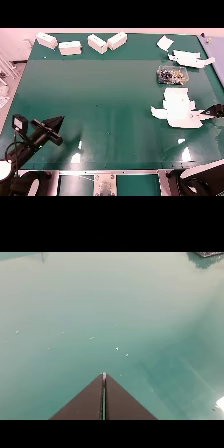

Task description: Fold the box and place the chain.

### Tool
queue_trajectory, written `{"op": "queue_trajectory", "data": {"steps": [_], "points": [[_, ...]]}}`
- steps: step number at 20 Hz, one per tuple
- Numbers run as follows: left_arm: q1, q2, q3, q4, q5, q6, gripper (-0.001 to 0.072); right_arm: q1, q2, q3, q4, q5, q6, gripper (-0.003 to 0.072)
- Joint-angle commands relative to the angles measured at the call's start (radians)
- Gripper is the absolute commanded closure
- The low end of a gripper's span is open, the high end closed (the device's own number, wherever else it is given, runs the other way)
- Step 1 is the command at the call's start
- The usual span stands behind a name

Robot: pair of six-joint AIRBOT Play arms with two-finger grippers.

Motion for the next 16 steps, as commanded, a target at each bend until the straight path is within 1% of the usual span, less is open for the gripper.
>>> {"op": "queue_trajectory", "data": {"steps": [1,4,6,7,9,11,16], "points": [[0.0,0.0,0.0,-0.003,0.003,0.0,0.0689,0.004,-0.008,-0.002,0.001,0.01,0.0,0.0678],[0.0,0.0,0.0,-0.005,0.003,0.0,0.0689,0.011,-0.008,-0.002,0.002,0.044,0.001,0.0679],[0.0,0.0,0.0,-0.033,0.003,0.0,0.0689,0.018,-0.008,-0.002,0.018,0.061,0.011,0.068],[0.0,0.0,0.0,-0.035,0.002,0.0,0.0689,0.027,-0.008,-0.004,0.049,0.066,0.034,0.0681],[0.0,0.0,0.0,-0.034,0.009,0.0,0.0689,0.061,-0.008,-0.013,0.166,0.1,0.068,0.0682],[0.0,0.0,0.0,-0.034,0.017,0.0,0.0689,0.117,-0.007,-0.029,0.247,0.136,0.087,0.0683],[0.0,0.0,0.0,-0.034,0.043,0.0,0.0689,0.35,-0.007,-0.045,0.264,0.142,0.141,0.0683]]}}
